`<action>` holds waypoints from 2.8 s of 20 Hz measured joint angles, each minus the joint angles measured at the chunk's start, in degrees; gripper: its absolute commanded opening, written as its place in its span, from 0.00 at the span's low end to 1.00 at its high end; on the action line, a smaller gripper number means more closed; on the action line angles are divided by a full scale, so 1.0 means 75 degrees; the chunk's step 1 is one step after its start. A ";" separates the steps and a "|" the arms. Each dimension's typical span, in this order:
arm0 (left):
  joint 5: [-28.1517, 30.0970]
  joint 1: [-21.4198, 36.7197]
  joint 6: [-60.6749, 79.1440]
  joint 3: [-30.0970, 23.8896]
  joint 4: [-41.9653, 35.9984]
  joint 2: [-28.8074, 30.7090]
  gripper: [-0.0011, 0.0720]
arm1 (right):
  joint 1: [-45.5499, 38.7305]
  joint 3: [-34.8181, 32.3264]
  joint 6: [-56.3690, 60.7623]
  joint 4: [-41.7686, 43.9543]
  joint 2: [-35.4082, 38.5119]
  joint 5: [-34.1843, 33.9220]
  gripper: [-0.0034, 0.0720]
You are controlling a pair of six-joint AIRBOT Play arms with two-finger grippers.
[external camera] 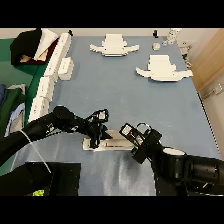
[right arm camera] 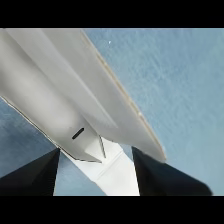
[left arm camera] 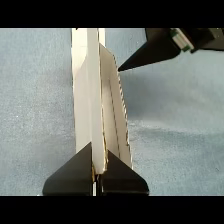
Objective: Fold the box.
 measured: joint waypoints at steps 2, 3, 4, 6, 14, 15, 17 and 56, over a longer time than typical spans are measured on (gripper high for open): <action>0.0003 0.0000 0.0000 0.0000 0.0000 0.0000 0.03 | -0.0650 -0.0198 -0.1215 0.0475 0.0306 0.0530 1.00; 0.0003 0.0000 0.0000 0.0000 0.0000 0.0000 0.03 | -0.1070 -0.0268 -0.2078 0.0909 0.0417 0.0807 1.00; 0.0003 0.0000 0.0000 0.0000 0.0003 0.0000 0.03 | -0.1527 -0.0323 -0.3104 0.1483 0.0487 0.1037 1.00; 0.0000 0.0000 0.0000 0.0000 0.0003 0.0000 0.03 | -0.2480 -0.0388 -0.5467 0.2946 0.0554 0.1393 1.00; -0.0003 0.0000 0.0000 0.0000 0.0003 0.0000 0.03 | -0.5225 -0.0676 -1.2470 0.8072 0.0251 0.1332 1.00; -0.0003 0.0000 0.0000 0.0000 0.0003 0.0000 0.03 | -0.5321 -0.0699 -1.2762 0.8288 0.0166 0.1291 1.00; -0.0003 0.0000 0.0000 0.0000 0.0003 0.0000 0.03 | -0.5455 -0.0726 -1.3044 0.8536 0.0052 0.1253 1.00; 0.0000 0.0000 0.0003 0.0000 0.0003 0.0000 0.03 | -0.5587 -0.1343 -1.4688 0.9314 -0.0455 0.1970 0.91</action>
